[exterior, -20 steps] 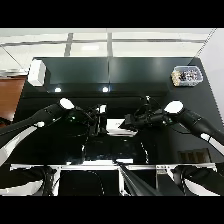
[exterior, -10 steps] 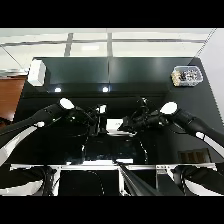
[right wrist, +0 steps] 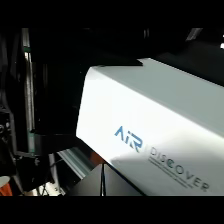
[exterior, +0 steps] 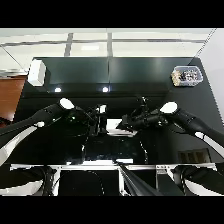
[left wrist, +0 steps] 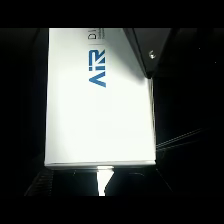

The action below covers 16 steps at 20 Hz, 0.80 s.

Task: Fold the box and place the chain.

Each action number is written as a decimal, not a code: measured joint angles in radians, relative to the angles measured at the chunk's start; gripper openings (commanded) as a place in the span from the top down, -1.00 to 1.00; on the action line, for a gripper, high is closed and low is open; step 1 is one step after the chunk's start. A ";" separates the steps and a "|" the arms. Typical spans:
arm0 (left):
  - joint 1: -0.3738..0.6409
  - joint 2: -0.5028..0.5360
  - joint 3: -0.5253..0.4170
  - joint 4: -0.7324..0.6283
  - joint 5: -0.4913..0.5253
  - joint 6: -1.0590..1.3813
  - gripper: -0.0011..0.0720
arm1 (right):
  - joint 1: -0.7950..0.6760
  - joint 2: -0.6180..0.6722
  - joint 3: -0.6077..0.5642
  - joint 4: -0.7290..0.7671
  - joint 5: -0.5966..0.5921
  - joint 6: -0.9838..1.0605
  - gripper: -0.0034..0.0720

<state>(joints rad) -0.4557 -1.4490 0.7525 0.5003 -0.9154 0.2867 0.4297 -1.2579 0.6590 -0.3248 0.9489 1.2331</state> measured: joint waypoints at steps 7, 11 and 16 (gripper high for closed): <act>0.000 0.000 0.000 0.000 0.003 0.002 -0.02 | 0.001 -0.006 0.001 -0.124 -0.016 0.077 0.88; 0.000 0.000 0.000 0.000 0.003 0.002 -0.02 | 0.002 -0.015 0.001 -0.151 -0.024 0.085 0.88; 0.000 0.000 0.000 -0.003 -0.001 -0.006 -0.02 | -0.021 0.016 0.033 -0.208 0.026 0.011 0.88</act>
